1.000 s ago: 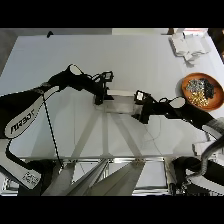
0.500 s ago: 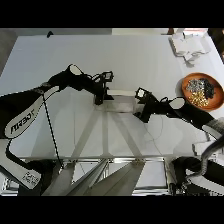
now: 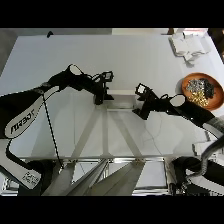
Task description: Fold the box and place the chain.
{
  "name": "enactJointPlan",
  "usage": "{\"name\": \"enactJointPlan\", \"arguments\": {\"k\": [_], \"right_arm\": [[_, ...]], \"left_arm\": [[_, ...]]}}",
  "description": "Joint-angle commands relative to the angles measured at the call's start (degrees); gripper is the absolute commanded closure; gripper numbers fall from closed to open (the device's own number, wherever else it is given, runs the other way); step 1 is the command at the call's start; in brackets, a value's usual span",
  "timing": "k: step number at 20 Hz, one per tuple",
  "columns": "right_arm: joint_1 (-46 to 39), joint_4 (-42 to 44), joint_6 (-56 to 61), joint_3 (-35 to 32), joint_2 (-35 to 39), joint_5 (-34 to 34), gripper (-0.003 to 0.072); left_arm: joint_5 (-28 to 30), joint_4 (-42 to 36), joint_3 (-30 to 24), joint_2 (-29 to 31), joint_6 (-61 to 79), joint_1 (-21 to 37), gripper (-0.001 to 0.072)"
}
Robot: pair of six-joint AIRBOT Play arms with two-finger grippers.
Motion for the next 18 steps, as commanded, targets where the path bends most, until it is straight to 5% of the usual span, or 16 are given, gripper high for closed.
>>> {"name": "enactJointPlan", "arguments": {"k": [1, 18], "right_arm": [[-0.02, -0.37, 0.63, 1.01, -0.04, 0.7, -0.0001], [-5.57, 6.19, -20.98, 2.75, -3.43, 9.64, -0.0001]], "left_arm": [[-0.13, 0.02, 0.0, 0.0, 0.04, -0.02, 0.0695], [-0.13, 0.02, 0.0, 0.0, 0.07, -0.02, 0.0695]]}}
